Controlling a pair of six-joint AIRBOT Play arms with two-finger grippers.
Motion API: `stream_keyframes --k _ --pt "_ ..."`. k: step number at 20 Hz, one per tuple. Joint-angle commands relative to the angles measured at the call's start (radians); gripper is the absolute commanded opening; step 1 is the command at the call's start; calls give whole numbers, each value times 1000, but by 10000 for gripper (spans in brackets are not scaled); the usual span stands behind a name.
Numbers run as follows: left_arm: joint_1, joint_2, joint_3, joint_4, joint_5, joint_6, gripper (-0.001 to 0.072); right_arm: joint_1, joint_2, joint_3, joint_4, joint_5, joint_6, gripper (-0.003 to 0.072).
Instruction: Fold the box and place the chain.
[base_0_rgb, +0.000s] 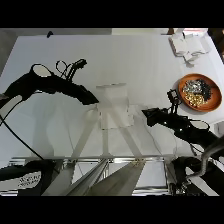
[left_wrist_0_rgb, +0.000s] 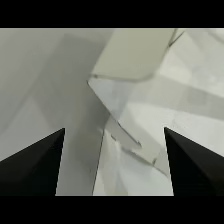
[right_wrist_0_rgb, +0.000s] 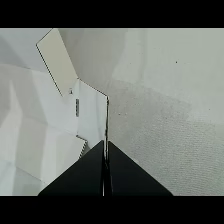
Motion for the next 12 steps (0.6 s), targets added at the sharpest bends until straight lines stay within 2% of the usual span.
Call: stream_keyframes --k 1,3,9,12 --pt "-3 -56 2 -99 105 58 695 1 0 0 0 0 0 9" --pt "3 -71 11 -102 114 69 695 1 0 0 0 0 0 9" --pt "-3 -223 185 -99 -80 46 695 1 0 0 0 0 0 9" --pt "-18 -265 195 -98 -109 102 694 1 0 0 0 0 0 9"
